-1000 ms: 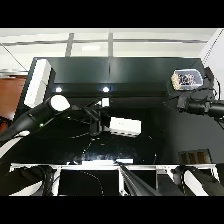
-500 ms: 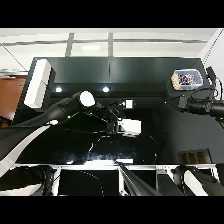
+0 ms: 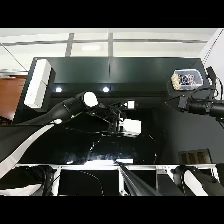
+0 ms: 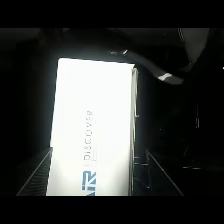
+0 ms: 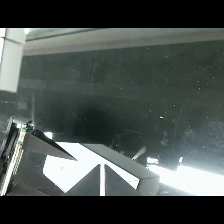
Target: Fold the box and place the chain.
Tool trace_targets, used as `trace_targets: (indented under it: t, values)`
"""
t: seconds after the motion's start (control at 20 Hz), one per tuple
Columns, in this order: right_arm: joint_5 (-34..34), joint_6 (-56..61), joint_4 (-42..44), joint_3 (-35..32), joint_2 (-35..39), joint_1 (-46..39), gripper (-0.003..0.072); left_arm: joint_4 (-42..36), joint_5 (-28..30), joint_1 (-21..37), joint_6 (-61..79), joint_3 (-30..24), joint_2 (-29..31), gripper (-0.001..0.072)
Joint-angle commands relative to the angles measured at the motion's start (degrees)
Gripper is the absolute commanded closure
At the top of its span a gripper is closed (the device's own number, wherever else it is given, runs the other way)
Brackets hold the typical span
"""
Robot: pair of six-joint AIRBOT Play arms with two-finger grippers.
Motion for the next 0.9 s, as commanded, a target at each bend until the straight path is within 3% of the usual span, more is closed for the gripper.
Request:
trace_targets:
  t: [0.0,0.6,0.85]
  values:
    - [-0.02,-0.02,-0.04,0.02,0.02,-0.02,0.0647,0.22,0.94,0.09,0.02,0.04,-0.11,-0.0002]
    - [-0.04,-0.04,-0.74,0.02,0.02,-0.02,0.0647,2.34,-0.81,-0.07,-0.39,0.04,-1.75,-0.0002]
    - [-0.46,-0.07,-0.87,0.02,0.02,-0.02,0.0647,3.67,1.99,-1.95,-0.37,0.00,-5.14,-0.0003]
